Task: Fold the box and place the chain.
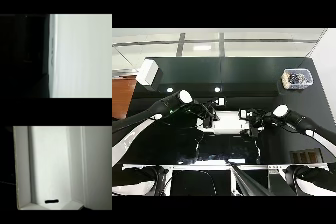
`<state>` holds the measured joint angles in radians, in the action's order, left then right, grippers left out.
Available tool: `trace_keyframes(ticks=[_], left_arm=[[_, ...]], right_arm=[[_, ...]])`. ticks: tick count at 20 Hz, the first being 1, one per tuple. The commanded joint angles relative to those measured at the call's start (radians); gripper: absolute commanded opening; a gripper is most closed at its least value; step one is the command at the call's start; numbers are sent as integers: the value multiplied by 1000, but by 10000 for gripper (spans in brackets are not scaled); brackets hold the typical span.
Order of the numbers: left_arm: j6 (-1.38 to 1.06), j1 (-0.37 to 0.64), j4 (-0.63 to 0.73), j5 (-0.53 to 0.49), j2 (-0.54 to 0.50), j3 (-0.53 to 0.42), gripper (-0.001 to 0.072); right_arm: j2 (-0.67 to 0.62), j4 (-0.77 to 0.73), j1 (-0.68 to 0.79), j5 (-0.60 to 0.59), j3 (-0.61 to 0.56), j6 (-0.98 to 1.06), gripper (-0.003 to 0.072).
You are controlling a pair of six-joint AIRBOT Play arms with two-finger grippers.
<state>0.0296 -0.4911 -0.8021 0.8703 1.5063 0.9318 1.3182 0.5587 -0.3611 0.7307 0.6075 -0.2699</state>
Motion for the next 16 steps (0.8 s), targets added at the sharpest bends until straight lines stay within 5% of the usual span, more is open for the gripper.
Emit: trace_keyframes(ticks=[1, 6, 8, 11, 13, 16], left_arm=[[0, 0, 0, 0, 0, 1, 26], [0, 0, -1, 2, -6, 3, 65], [0, 2, -2, 2, -27, 3, 349], [4, 31, -3, 53, -84, 3, 583], [34, 73, -6, 111, -140, 3, 608], [203, 138, -104, 186, -235, 3, 604]], right_arm=[[1, 0, 0, -3, 1, 1, 490], [1, 0, 0, -3, 1, 1, 490], [1, 0, 0, -3, 1, 1, 490], [1, 0, 0, -3, 1, 1, 490], [1, 1, 0, -2, 1, 1, 418], [1, 3, 0, -2, 1, 1, 408]])
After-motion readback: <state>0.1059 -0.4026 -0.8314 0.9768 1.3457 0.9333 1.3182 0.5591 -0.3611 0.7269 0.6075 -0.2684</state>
